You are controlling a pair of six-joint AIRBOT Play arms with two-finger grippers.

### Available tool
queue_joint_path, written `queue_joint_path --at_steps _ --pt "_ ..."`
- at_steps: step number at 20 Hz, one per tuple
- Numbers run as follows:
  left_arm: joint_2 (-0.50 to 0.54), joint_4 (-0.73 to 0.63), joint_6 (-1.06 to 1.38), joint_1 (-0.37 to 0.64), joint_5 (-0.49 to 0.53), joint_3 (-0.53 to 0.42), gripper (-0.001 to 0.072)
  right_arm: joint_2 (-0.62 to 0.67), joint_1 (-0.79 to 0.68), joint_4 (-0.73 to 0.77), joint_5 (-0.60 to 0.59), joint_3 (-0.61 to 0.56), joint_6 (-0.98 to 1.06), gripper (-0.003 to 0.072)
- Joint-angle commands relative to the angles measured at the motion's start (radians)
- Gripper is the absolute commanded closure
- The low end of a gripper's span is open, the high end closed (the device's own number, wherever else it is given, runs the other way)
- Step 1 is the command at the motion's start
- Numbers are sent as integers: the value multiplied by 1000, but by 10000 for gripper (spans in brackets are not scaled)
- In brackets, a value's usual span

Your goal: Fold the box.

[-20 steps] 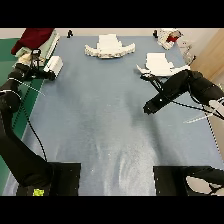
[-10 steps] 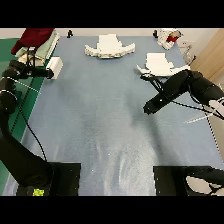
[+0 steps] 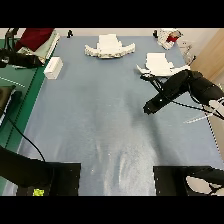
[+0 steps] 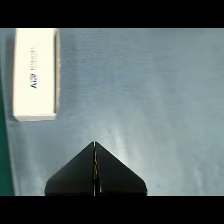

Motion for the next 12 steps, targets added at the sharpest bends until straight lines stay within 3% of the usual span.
queue_joint_path --at_steps 1,3,5,9,12 --pt "109 -31 -60 -59 -209 -22 703 0 0 0 0 1 0 678" --pt "199 3 -132 -135 -219 -105 703 0 0 0 0 1 0 678" --pt "323 48 -182 -229 -177 -253 703 0 0 0 0 1 0 678" --pt "600 154 -281 -454 47 -621 702 0 0 0 0 1 0 678" --pt "674 154 -348 -594 143 -791 701 0 0 0 0 1 0 678"
